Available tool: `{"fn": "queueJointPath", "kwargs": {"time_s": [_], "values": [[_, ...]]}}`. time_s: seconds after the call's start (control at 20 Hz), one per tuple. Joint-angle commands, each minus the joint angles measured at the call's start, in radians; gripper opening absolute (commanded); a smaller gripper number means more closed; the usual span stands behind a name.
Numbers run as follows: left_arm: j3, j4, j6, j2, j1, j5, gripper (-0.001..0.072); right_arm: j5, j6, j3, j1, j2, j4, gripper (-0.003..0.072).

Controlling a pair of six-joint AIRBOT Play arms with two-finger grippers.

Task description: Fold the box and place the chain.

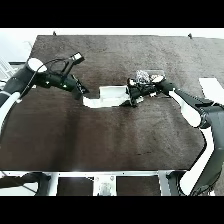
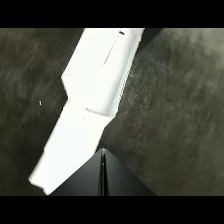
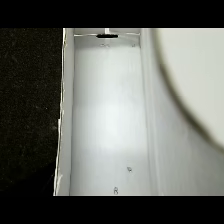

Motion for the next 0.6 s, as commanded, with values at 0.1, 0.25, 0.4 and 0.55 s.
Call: {"fn": "queueJointPath", "kwargs": {"time_s": [0.1, 0.25, 0.4, 0.55], "values": [[-0.169, -0.047, -0.283, 0.091, 0.053, 0.127, 0.0017, 0.0, 0.0, 0.0, 0.001, 0.0, 0.0, 0.0438], [-0.219, -0.117, -0.336, 0.091, 0.14, 0.121, 0.0018, 0.0, 0.0, 0.0, 0.001, 0.0, 0.0, 0.0438], [-0.283, -0.138, -0.443, 0.089, 0.229, 0.117, 0.002, 0.0, 0.0, 0.0, 0.001, 0.0, 0.0, 0.0438], [-0.308, -0.171, -0.402, 0.027, 0.239, 0.122, 0.002, 0.0, 0.0, 0.0, 0.001, 0.0, 0.0, 0.0438]]}}
